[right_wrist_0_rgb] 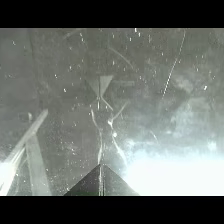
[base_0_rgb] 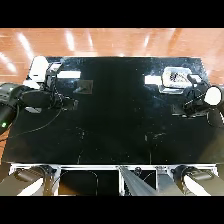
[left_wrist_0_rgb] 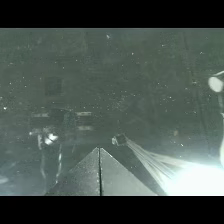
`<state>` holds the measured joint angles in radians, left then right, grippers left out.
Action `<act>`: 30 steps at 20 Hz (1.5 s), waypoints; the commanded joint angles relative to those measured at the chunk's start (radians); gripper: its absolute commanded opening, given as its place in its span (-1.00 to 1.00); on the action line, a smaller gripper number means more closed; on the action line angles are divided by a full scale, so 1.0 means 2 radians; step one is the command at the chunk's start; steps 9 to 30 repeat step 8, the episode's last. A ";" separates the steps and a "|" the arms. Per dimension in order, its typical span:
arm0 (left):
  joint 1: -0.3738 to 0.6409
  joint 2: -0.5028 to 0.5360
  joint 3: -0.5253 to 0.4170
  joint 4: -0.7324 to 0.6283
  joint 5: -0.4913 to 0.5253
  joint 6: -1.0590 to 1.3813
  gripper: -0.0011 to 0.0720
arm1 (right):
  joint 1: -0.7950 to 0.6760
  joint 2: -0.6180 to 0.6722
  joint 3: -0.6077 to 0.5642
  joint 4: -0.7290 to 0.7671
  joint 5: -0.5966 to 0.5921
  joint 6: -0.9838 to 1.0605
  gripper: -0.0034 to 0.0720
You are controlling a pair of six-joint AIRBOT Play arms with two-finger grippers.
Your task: Fold the box and place the chain.
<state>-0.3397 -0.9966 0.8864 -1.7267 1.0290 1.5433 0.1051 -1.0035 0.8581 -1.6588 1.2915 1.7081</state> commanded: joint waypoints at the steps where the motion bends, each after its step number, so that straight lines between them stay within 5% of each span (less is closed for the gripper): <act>1: 0.014 -0.003 -0.005 0.020 0.000 -0.017 -0.91 | -0.001 0.000 -0.008 0.001 0.003 0.004 -0.82; 30: 0.036 -0.003 -0.005 -0.007 0.014 -0.016 -0.91 | -0.001 0.000 -0.008 0.001 0.003 0.004 -0.82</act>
